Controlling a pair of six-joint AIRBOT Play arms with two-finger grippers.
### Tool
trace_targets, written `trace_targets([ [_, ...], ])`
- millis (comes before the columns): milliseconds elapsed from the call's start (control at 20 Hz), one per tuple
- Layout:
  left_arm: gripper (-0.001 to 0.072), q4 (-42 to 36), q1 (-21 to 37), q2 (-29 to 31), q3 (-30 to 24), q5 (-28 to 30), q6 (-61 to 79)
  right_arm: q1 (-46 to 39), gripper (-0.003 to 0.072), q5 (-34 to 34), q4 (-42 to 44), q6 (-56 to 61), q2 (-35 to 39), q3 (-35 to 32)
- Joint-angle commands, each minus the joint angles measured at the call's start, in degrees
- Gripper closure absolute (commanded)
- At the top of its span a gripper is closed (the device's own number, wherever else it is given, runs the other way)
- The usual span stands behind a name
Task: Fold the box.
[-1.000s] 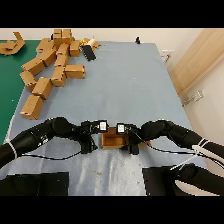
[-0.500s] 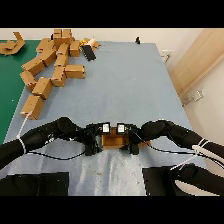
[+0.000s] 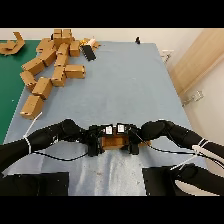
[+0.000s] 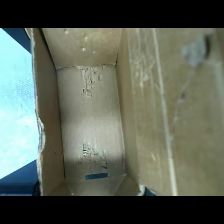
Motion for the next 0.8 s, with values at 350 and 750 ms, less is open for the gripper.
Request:
trace_targets([
  [350,0.0185,-1.7,-0.3,-0.2,0.0,2.8,0.2,0.0,0.0113,0.0,0.0,0.0,0.0,0.0],
  [750,0.0185,-1.7,-0.3,-0.2,0.0,2.7,0.2,0.0,0.0113,0.0,0.0,0.0,0.0,0.0],
])
